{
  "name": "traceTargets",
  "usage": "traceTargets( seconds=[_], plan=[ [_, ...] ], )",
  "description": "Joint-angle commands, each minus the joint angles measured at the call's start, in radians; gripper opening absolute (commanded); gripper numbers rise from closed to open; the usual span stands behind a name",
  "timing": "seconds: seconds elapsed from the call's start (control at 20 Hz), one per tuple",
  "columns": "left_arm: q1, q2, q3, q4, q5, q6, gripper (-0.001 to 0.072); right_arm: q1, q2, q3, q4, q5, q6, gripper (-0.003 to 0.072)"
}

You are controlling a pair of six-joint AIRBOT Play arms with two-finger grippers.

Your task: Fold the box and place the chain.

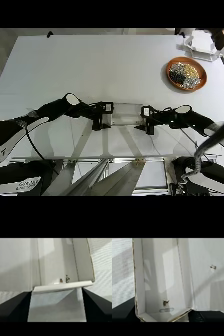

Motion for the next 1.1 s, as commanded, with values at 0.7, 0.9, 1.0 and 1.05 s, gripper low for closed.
traceTargets(
  seconds=[0.7,0.9,1.0,1.05],
  plan=[
    [-0.047,-0.007,0.0,-0.06,0.005,0.001,0.0706,0.0,0.0,0.0,-0.002,0.003,-0.003,0.0343],
    [-0.055,-0.047,0.0,-0.07,0.027,0.001,0.0701,0.0,0.0,0.0,-0.002,0.003,-0.003,0.0343],
    [-0.055,-0.058,0.0,-0.07,0.027,0.001,0.0694,0.0,0.0,0.0,-0.002,0.003,-0.003,0.0343],
    [-0.055,-0.059,0.0,-0.07,0.027,0.001,0.0693,0.0,0.0,0.0,-0.002,0.003,-0.003,0.0343]
  ],
)
